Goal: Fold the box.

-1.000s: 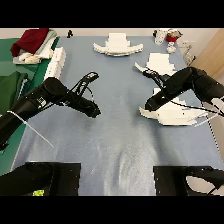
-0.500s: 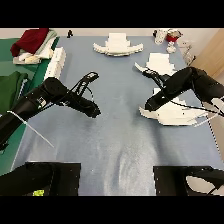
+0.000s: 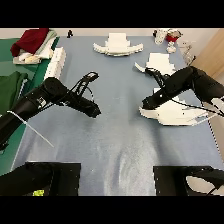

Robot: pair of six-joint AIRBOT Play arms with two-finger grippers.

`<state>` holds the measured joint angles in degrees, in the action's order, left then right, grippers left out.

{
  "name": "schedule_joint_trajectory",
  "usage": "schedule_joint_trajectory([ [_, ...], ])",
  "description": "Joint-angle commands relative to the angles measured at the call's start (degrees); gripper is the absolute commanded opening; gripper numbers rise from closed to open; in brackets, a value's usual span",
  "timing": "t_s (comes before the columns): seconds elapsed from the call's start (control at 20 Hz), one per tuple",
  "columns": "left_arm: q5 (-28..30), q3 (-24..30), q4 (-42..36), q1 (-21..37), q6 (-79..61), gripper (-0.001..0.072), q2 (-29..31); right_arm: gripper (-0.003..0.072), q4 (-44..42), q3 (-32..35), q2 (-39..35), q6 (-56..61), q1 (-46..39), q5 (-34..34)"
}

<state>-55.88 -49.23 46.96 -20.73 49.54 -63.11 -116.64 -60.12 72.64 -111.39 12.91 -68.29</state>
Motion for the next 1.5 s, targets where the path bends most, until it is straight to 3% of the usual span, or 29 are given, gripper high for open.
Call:
schedule_joint_trajectory([
  [0.0,0.09,0.02,-2.21,0.0,-0.02,0.0016,0.04,0.0002,-1.86,0.09,0.22,20.68,0.33,1.11],
  [0.15,0.66,0.02,-5.57,-0.02,0.07,0.0016,0.04,0.0003,-0.11,-0.46,0.61,27.45,0.17,4.2],
  [0.2,0.35,0.02,-8.13,-0.02,0.04,0.0016,0.04,0.0035,3.02,-2.45,0.61,30.05,-1.6,4.0],
  [0.25,0.61,0.02,-10.19,-0.02,0.02,0.0016,0.04,0.0139,7.63,-5.75,0.61,31.74,-4.48,1.99],
  [0.35,2.99,0.02,-12.09,-0.02,1.42,0.0018,0.04,0.0447,18.51,-12.9,0.63,33.55,-11.89,-2.97],
  [0.45,4.28,0.02,-12.24,0.0,3.34,0.0019,0.04,0.0459,29.11,-17.77,0.74,33.35,-20.94,-5.84],
  [0.55,6.01,0.02,-12.26,0.02,4.55,0.0019,0.02,0.0459,33.75,-19.21,2.01,31.56,-30.84,-5.97],
  [0.65,7.78,0.02,-12.28,0.02,4.61,0.0019,0.04,0.0458,29.7,-19.19,5.22,27.5,-40.26,-5.79],
  [0.85,7.96,0.02,-12.24,0.02,7.02,0.0018,0.02,0.0459,12.92,-19.21,13.07,9.11,-52.52,-9.79],
  [1.2,7.89,0.02,-12.28,0.02,7.23,0.0017,0.02,0.0424,5.88,-19.21,23.06,-5.03,-55.91,-15.26],
  [1.45,7.56,0.02,-12.28,0.02,8.59,0.0018,0.02,0.0421,4.37,-19.21,25.79,-7.45,-55.63,-18.62],
])
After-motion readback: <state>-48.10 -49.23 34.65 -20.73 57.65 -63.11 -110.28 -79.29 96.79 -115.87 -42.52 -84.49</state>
